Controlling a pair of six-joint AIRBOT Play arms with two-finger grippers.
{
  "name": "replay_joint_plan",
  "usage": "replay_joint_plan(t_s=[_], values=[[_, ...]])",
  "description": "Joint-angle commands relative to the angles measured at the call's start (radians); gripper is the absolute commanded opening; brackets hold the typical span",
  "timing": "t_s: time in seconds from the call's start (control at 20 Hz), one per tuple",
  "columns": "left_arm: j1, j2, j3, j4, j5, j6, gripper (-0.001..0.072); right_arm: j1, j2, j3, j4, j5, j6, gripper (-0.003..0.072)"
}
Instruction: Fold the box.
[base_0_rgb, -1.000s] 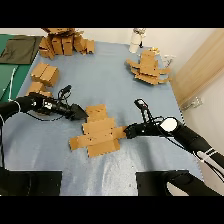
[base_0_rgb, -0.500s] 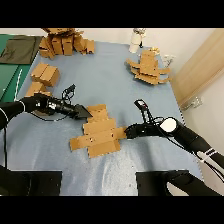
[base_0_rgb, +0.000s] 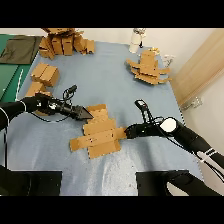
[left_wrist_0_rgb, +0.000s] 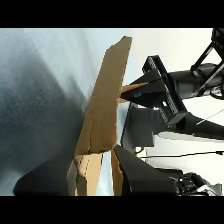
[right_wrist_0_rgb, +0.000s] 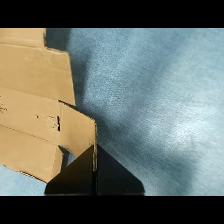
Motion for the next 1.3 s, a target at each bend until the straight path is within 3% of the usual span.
replay_joint_plan(t_s=[0.0, 0.15, 0.2, 0.25, 1.2, 1.25], values=[[-0.03, -0.001, 0.0, 0.001, -0.001, 0.029, 0.0295, 0.001, 0.0, 0.0, 0.0, 0.0, 0.003, 0.0004], [-0.043, -0.003, 0.014, 0.0, 0.005, 0.029, 0.0286, 0.001, 0.0, 0.0, 0.0, 0.0, 0.003, 0.0003], [-0.043, -0.003, 0.023, 0.0, 0.004, 0.029, 0.0173, 0.0, 0.0, 0.0, 0.0, 0.0, 0.003, 0.0004], [-0.043, -0.003, 0.03, 0.001, 0.003, 0.031, 0.0106, 0.001, 0.0, 0.0, 0.0, 0.0, 0.003, 0.0004], [-0.043, -0.003, 0.036, 0.069, -0.013, 0.06, 0.0103, 0.0, 0.0, 0.0, -0.003, -0.011, 0.003, 0.0004], [-0.043, -0.003, 0.036, 0.069, -0.013, 0.063, 0.0032, 0.001, 0.0, 0.0, -0.003, -0.011, 0.003, 0.0004]])
